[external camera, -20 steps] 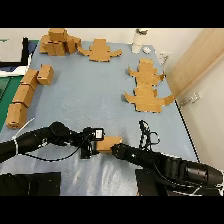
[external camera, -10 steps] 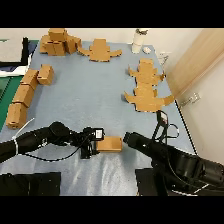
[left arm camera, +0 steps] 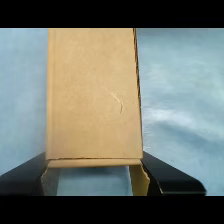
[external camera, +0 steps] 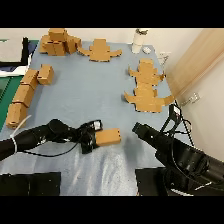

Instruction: Fold the box.

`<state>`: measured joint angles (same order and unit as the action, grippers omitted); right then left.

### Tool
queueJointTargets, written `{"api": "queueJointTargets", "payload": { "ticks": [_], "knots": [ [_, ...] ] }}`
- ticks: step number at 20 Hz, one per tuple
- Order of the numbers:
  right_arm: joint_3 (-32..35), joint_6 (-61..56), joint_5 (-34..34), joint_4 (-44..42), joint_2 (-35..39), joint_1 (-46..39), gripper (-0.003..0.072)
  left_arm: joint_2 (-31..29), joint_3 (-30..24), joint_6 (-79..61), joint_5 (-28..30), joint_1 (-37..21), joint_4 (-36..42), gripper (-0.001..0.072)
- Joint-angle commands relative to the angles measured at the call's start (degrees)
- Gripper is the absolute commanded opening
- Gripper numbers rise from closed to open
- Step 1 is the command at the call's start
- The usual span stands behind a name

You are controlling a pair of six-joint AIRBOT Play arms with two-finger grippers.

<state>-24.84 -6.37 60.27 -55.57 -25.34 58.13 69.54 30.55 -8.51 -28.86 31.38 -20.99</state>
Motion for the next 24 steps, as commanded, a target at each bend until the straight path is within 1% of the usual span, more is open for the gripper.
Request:
{"api": "queueJointTargets", "payload": {
  "ticks": [1, 3, 5, 8, 10, 12, 14, 16, 20, 24],
  "knots": [
    [-0.09, 1.09, 0.42, 0.28, 0.04, -1.4, 0.0005, -1.7, 0.94, 12.17, 4.59, -5.07, -2.62, 0.0449],
    [-0.09, 1.55, 0.42, 0.28, 0.04, -1.4, 0.0006, -3.82, 1.31, 18.73, 8.72, -10.75, -4.57, 0.0449],
    [-0.09, 1.55, 0.39, 0.31, 0.04, -1.4, 0.0005, -4.66, 1.95, 23.12, 11.91, -17.9, -4.79, 0.0449],
    [-0.09, 2.16, 0.31, 0.28, 0.04, -1.4, 0.0005, -4.09, 3.15, 25.99, 11.98, -29.53, -4.79, 0.0449],
    [-0.09, 2.19, 0.2, 0.28, 0.04, -1.4, 0.0005, -2.51, 4.52, 26.01, 11.96, -36.52, -4.79, 0.0449],
    [-0.09, 2.19, 0.2, 0.26, 0.04, -1.4, 0.0005, -0.24, 6.14, 26.27, 11.87, -41.24, -4.76, 0.0449],
    [-0.09, 2.16, 0.17, 0.26, 0.04, -1.4, 0.0006, 2.62, 8.48, 26.64, 11.96, -44.61, -4.76, 0.0449],
    [-0.09, 2.16, 0.17, 0.24, 0.04, -1.4, 0.0005, 6.05, 11.5, 27.61, 11.93, -46.56, -4.79, 0.0449],
    [-0.15, 2.14, 0.11, 0.24, 0.04, -1.4, 0.0005, 12.57, 17.46, 29.55, 11.98, -48.96, -6.27, 0.0449],
    [-0.83, 2.14, -0.31, 0.26, 0.0, -1.4, 0.0005, 17.29, 21.42, 30.93, 11.85, -51.1, -6.27, 0.0449]
  ]
}}
